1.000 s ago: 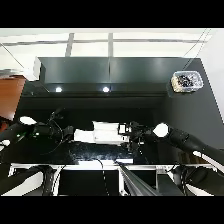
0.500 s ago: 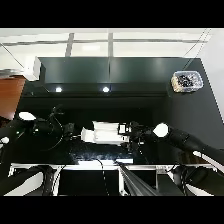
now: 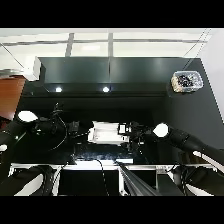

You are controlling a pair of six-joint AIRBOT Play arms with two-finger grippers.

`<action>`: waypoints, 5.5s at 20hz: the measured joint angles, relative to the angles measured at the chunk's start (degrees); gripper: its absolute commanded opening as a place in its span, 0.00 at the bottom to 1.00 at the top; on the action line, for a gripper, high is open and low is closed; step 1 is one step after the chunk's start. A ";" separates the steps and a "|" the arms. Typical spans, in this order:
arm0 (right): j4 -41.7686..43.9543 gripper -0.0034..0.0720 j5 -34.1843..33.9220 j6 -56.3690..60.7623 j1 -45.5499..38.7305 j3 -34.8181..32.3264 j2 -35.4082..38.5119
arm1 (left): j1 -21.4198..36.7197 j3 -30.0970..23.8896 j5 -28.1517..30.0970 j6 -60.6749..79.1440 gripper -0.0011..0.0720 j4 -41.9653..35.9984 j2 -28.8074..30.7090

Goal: Fold the box and place the chain.

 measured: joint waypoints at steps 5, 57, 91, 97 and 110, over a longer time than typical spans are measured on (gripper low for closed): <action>0.00 0.59 -0.02 0.02 0.00 0.00 0.00 | -7.82 0.04 6.03 -5.33 0.81 0.50 1.29; 0.02 0.59 -0.04 0.07 0.00 0.00 0.00 | -22.69 2.21 18.97 -26.69 0.81 7.17 1.53; 0.04 0.59 -0.13 0.17 0.00 0.00 0.07 | -28.96 2.34 26.40 -33.88 0.81 11.69 -0.94; 0.11 0.59 -0.22 -0.02 0.00 0.00 0.00 | -30.27 4.52 24.68 -37.68 0.81 19.93 -1.03; 0.04 0.59 -0.02 -0.02 0.00 0.00 -0.04 | -36.61 10.47 18.03 -52.61 0.77 40.35 -1.64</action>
